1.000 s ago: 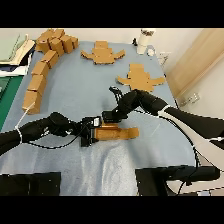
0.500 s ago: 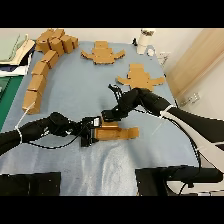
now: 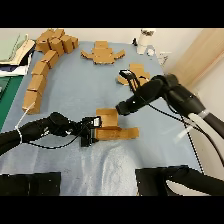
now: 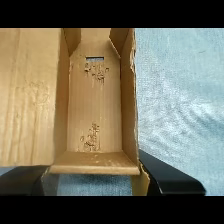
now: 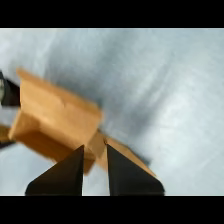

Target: Fold the box.

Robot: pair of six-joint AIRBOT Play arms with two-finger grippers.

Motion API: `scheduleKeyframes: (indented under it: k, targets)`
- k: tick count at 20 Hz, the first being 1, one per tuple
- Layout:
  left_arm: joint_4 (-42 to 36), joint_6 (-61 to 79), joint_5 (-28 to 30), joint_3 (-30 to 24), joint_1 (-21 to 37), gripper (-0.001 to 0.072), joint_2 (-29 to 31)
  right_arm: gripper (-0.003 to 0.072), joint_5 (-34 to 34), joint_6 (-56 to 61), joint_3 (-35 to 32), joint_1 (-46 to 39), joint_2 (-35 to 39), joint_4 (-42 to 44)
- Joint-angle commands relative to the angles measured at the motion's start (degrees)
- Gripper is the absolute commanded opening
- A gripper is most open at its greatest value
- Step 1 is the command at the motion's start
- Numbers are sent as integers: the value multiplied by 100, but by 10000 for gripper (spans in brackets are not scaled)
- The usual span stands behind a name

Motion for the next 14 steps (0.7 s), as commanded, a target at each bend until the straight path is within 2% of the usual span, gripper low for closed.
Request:
scheduleKeyframes:
  k: [1, 2, 4, 5, 10, 14]
  targets:
    - [0, 2, 0, -2, -2, 525, 2, 276, -1172, -1283, -216, -31, 629, -310]
    - [0, 2, 0, -2, -2, 525, 2, 412, -1279, -1488, -363, -31, 715, -387]
    - [0, 2, 0, -2, -2, 525, 2, 539, -1193, -2243, -702, -31, 743, -551]
    - [0, 0, 0, -2, -2, 524, 4, 592, -931, -2697, -916, -28, 713, -549]
    - [0, 2, 0, -2, -2, 525, 2, 610, 376, -4358, -1657, -28, 387, -232]
    - [0, 2, 0, -2, -2, 525, 2, 610, 813, -5202, -1799, -9, 111, 173]
